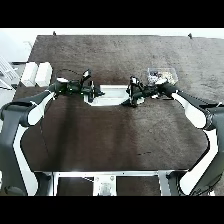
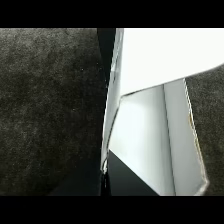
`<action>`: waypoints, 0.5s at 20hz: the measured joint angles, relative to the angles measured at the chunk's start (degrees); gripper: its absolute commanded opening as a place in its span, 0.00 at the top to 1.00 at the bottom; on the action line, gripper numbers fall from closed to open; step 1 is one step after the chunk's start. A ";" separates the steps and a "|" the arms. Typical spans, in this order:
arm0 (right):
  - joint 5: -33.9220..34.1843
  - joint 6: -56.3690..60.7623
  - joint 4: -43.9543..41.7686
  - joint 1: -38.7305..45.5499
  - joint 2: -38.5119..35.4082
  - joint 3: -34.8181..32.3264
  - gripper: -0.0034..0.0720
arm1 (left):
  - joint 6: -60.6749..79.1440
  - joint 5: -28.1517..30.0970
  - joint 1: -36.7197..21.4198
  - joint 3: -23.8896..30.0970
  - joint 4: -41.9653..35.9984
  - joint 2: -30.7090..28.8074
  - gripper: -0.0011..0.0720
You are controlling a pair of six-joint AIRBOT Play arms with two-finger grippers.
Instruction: Fold the box and place the chain.
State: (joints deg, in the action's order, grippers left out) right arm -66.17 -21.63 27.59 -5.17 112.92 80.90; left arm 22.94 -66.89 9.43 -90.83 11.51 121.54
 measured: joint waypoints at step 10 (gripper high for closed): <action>-3.10 -0.07 -0.42 0.57 1.38 1.38 0.04 | -0.07 -0.13 0.00 0.00 0.00 0.00 0.96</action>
State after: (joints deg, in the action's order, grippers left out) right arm -69.28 -21.69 27.18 -4.60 114.30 82.28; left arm 22.87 -67.02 9.43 -90.83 11.51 121.54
